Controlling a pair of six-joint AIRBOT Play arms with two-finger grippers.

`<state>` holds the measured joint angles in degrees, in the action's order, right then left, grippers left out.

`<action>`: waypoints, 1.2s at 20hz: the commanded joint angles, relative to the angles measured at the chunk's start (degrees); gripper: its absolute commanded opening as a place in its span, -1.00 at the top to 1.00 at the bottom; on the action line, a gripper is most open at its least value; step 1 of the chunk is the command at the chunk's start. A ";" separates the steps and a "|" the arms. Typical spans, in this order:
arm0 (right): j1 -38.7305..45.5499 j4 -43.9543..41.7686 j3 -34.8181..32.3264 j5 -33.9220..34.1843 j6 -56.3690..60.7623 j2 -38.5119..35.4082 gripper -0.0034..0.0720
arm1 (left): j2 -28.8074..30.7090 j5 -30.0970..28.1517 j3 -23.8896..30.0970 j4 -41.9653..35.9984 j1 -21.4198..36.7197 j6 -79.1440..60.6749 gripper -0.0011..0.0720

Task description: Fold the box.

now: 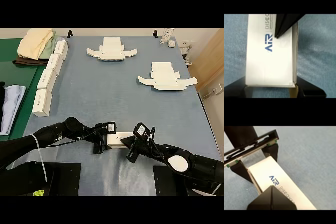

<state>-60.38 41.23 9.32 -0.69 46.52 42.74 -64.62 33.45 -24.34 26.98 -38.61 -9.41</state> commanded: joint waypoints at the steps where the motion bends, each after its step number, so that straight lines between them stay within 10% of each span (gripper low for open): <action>1: -0.09 -1.22 -0.37 -0.31 0.17 2.01 0.86 | 0.04 0.02 -0.07 0.02 0.00 0.00 -0.25; 24: 5.29 -0.22 3.04 1.92 -0.02 -6.69 0.86 | 0.04 0.00 -0.07 0.02 0.00 0.00 -0.25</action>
<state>-58.08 40.97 11.31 2.52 46.52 35.77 -64.62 33.50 -24.36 26.94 -38.61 -9.37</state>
